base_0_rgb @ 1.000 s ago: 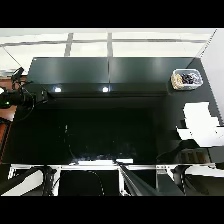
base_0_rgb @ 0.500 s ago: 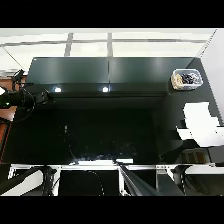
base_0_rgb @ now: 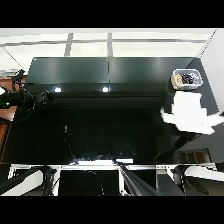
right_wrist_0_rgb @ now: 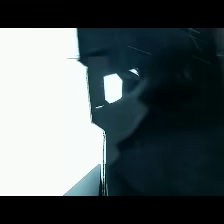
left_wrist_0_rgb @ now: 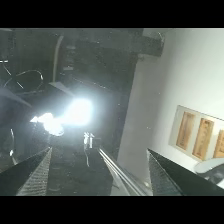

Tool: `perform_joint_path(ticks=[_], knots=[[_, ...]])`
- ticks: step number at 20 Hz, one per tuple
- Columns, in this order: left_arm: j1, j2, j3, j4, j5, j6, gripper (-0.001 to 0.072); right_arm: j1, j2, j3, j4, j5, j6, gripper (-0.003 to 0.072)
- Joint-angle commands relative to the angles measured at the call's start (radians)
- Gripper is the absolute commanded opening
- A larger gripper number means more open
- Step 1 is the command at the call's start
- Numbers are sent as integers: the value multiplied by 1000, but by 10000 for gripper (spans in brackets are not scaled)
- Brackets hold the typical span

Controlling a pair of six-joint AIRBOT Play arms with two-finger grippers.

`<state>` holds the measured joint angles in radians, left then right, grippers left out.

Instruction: Fold the box and place the chain.

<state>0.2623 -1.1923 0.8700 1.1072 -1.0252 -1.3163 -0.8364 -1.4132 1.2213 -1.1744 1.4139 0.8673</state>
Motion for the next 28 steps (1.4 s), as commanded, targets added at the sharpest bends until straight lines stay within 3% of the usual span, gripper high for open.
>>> perform_joint_path(ticks=[1, 4, 7, 10, 13, 15, 19, 22, 25, 26, 28], knots=[[0, -1, 0, -47, -24, 30, 711, 123, 186, -151, 220, -40, 9, 18], [-16, -1, -1, -210, -62, 160, 710, 300, 371, -360, 422, -159, 43, 18], [-92, -11, -1, -331, -60, 243, 710, 554, 492, -598, 575, -385, 74, 18], [-201, -74, 1, -432, -50, 327, 709, 856, 498, -777, 710, -713, 90, 18], [-236, -210, 40, -655, -73, 470, 704, 1086, 489, -829, 732, -932, 128, 18], [-248, -331, 97, -702, -134, 493, 700, 1175, 472, -829, 737, -976, 142, 18], [-319, -484, 214, -584, -223, 471, 698, 1242, 467, -829, 737, -971, 147, 18], [-386, -568, 287, -522, -356, 505, 681, 1243, 467, -829, 736, -974, 147, 19], [-426, -618, 352, -478, -491, 614, 600, 1243, 467, -829, 736, -972, 146, 18], [-435, -632, 380, -434, -537, 637, 506, 1243, 467, -829, 736, -972, 146, 19], [-449, -647, 420, -369, -583, 660, 480, 1244, 467, -829, 736, -972, 146, 18]])
